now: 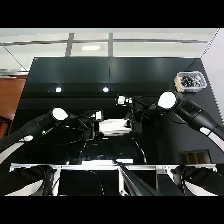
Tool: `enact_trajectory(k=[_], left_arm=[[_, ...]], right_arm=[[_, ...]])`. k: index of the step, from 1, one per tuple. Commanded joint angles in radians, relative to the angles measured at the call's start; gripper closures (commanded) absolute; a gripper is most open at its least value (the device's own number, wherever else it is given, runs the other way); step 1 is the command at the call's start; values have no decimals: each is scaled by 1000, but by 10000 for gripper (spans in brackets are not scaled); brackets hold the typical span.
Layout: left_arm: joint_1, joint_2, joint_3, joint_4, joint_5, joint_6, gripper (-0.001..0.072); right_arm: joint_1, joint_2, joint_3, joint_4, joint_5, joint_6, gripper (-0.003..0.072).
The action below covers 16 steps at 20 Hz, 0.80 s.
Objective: Fold the box and place the chain.
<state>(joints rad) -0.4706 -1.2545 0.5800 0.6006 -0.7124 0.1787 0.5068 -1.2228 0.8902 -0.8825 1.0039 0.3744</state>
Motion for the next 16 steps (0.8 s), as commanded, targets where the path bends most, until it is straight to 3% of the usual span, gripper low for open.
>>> enact_trajectory(k=[1,16], left_arm=[[0,0,1,1,-2,1,226],[0,0,1,1,-2,0,226]], right_arm=[[0,-1,0,-2,-5,-1,382],[2,-2,-10,-1,-26,-1,383]])
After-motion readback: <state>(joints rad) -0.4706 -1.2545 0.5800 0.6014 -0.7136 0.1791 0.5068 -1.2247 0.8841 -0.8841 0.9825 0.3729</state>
